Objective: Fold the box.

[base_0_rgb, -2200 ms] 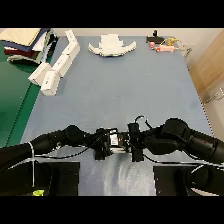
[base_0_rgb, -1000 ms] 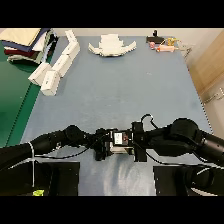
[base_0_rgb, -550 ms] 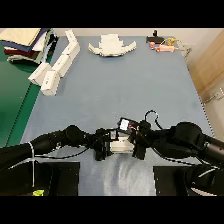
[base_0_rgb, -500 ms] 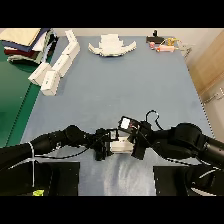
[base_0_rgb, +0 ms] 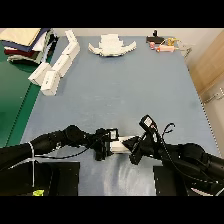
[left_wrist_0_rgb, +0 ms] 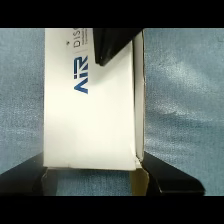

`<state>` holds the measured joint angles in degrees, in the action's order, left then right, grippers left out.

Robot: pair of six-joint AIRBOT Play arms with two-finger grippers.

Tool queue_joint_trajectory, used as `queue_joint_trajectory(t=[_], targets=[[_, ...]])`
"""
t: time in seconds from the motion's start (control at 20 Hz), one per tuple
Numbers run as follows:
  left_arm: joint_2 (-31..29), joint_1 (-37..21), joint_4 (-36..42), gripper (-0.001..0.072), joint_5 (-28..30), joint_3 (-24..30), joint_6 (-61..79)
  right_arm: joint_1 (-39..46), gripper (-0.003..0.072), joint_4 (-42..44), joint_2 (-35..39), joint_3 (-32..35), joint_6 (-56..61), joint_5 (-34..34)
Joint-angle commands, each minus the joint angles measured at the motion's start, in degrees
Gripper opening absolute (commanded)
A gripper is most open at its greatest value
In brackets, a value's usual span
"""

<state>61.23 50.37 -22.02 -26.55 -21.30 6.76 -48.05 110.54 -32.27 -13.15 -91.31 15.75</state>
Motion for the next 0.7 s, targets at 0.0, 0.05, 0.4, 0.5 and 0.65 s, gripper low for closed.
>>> queue_joint_trajectory(t=[0.0, 0.05, 0.4, 0.5, 0.65], targets=[[-0.02, -0.04, -0.02, 0.0527, 0.02, -0.02, 0.02, -0.31, 0.0003, 3.26, 0.90, 3.37, 0.90, -4.61], [-0.02, -0.02, -0.02, 0.0527, 0.02, -0.02, 0.02, -0.31, 0.0003, 3.19, 0.85, 3.43, 0.87, -4.57], [-0.02, -0.04, -0.02, 0.0527, 0.02, -0.02, 0.02, -0.31, 0.0003, 4.48, 0.79, 7.13, 0.90, -5.05], [-0.02, -0.02, -0.02, 0.0527, 0.02, -0.02, 0.02, -0.31, 0.0003, 6.38, 0.79, 9.07, 0.92, -6.40], [-0.02, -0.04, -0.02, 0.0527, 0.02, -0.02, 0.02, -0.31, 0.0003, 6.51, 0.79, 9.68, 0.92, -6.69]])
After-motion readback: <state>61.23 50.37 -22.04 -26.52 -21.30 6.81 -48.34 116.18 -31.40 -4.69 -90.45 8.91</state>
